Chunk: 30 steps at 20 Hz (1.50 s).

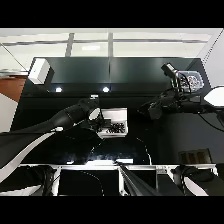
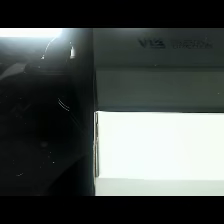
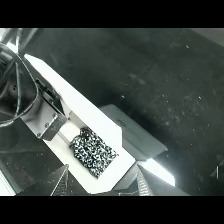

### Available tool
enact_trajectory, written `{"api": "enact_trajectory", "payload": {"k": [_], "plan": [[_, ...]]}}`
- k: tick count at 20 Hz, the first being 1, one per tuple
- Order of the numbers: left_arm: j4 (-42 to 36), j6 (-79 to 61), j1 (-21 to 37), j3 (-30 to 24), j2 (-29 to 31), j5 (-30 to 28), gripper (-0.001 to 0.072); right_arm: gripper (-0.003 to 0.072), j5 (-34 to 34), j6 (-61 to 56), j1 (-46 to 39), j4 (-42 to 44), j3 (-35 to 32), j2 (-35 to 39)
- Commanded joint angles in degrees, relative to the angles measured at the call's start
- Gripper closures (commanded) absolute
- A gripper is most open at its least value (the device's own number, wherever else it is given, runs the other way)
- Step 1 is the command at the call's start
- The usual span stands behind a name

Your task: Fold the box and place the chain.

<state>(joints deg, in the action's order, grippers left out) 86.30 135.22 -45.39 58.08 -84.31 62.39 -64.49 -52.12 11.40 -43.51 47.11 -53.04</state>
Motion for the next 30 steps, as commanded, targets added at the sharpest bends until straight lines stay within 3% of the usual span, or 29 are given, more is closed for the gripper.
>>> {"api": "enact_trajectory", "payload": {"k": [1,12,14,17,18,20,23,27,30], "plan": [[0.02,0.28,0.02,0.02,-0.02,-0.48,0.068,0.019,-0.83,-0.17,-0.92,-0.07,0.11,0.24],[-0.02,-0.9,0.02,0.04,0.0,0.04,0.0674,0.019,-0.66,-0.17,-0.92,-0.09,0.11,0.24],[0.04,-0.81,-0.02,0.57,0.0,1.29,0.0428,0.019,-0.39,-0.17,-0.92,-0.07,0.11,0.24],[0.09,-1.09,-0.02,3.04,0.0,3.34,0.0166,0.019,0.24,-0.2,-0.92,-0.07,0.11,0.24],[0.22,-2.43,0.02,4.52,0.0,4.52,0.0137,0.019,0.26,-0.2,-0.92,-0.09,0.11,0.24],[0.24,-10.84,0.11,8.48,0.11,8.37,0.0132,0.019,0.26,-0.17,-0.94,-0.11,0.11,0.24],[0.24,-27.93,0.11,13.73,1.22,19.65,0.0132,0.019,0.24,-0.17,-1.05,-0.46,0.11,0.24],[2.89,-42.51,1.29,14.47,9.22,29.97,0.0133,0.019,0.26,-0.2,-1.05,-2.62,0.11,0.24],[2.93,-48.59,7.67,13.84,15.89,32.39,0.0133,0.019,0.28,-0.17,-1.05,-3.72,0.11,0.24]]}}
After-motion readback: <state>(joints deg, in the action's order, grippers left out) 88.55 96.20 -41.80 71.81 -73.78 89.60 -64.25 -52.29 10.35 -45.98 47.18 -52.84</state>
